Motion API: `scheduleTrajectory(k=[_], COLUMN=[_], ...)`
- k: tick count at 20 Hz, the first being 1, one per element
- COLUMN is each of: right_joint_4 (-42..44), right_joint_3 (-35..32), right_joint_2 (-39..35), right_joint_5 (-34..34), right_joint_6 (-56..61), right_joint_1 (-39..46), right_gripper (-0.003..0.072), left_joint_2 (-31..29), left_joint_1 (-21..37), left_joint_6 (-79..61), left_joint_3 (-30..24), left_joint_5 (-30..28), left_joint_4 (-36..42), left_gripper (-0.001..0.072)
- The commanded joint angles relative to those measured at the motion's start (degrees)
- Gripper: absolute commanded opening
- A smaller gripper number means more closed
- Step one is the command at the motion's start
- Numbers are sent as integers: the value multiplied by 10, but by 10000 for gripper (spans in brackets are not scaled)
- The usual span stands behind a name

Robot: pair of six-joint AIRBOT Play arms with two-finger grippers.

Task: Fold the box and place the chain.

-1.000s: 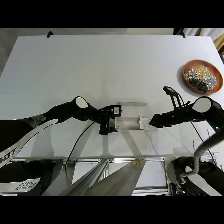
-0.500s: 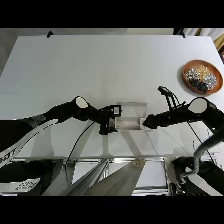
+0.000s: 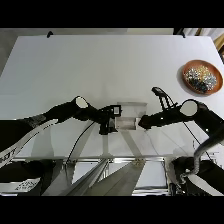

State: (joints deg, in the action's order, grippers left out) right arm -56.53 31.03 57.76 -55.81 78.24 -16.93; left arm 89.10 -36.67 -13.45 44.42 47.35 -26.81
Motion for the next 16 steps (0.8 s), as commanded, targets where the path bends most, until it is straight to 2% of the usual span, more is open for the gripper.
scheduleTrajectory(k=[1, 4, 10, 16], right_joint_4=[-51, -68, -86, -150], right_joint_3=[14, 27, 49, 76], right_joint_2=[2, 7, 61, 62], right_joint_5=[16, 10, -2, -16], right_joint_6=[50, 71, 105, 168], right_joint_1=[-16, -18, -81, -94], right_gripper=[497, 496, 495, 495], left_joint_2=[0, 0, 0, 0], left_joint_1=[0, 0, 0, 0], left_joint_6=[0, 0, 0, 0], left_joint_3=[0, 0, 0, 0], left_joint_5=[0, 0, 0, 0], left_joint_4=[0, 0, 0, 0], left_gripper=[334, 334, 334, 334])
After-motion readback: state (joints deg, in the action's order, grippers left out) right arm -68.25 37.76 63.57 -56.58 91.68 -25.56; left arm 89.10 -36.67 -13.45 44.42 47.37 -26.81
